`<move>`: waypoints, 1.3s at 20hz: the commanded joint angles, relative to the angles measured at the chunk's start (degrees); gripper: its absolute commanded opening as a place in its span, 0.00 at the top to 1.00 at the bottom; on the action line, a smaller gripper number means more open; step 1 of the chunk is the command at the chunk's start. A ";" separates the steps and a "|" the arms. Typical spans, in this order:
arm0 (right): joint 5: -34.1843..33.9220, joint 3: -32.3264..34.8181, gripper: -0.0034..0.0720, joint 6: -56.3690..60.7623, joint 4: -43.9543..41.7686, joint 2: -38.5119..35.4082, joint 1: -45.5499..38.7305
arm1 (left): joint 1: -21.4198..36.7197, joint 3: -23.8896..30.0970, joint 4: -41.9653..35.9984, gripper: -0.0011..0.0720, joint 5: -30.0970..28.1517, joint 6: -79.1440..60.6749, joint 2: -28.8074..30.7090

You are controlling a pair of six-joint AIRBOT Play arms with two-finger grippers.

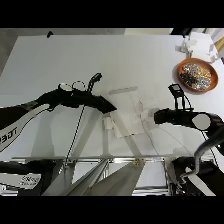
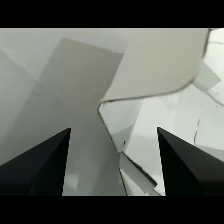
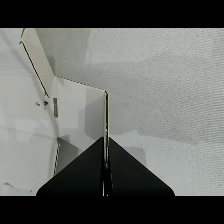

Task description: Fold the box and place the chain.

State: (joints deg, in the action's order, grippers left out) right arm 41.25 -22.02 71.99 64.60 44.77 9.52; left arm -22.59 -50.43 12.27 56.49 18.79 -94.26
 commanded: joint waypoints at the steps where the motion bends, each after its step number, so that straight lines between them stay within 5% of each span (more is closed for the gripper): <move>1: 0.02 0.02 0.93 -0.02 0.00 -0.04 0.07 | -1.29 -0.59 -3.67 0.21 0.28 -3.30 -1.66; 6: 0.02 0.02 0.93 -0.02 0.02 -0.04 0.07 | -0.94 -1.16 -0.81 0.35 2.23 -3.80 -1.75; 11: 0.04 0.02 0.93 -0.02 0.02 -0.04 0.07 | -0.94 -1.25 2.14 0.66 2.86 -4.02 -1.75; 12: 0.04 0.04 0.93 -0.02 0.02 -0.04 0.07 | -0.96 -1.25 2.16 0.79 2.95 -4.76 -1.75; 15: 0.07 0.02 0.93 -0.02 0.02 -0.04 0.07 | -1.07 -1.25 2.08 0.81 2.93 -7.74 -1.73; 19: 0.13 0.02 0.93 0.00 0.00 -0.04 0.07 | -1.03 -1.25 1.95 0.98 3.74 -11.67 -1.44; 26: 1.79 -0.02 0.92 -0.02 -0.17 -0.46 0.04 | -1.07 -3.34 6.62 0.98 5.18 -17.77 -1.16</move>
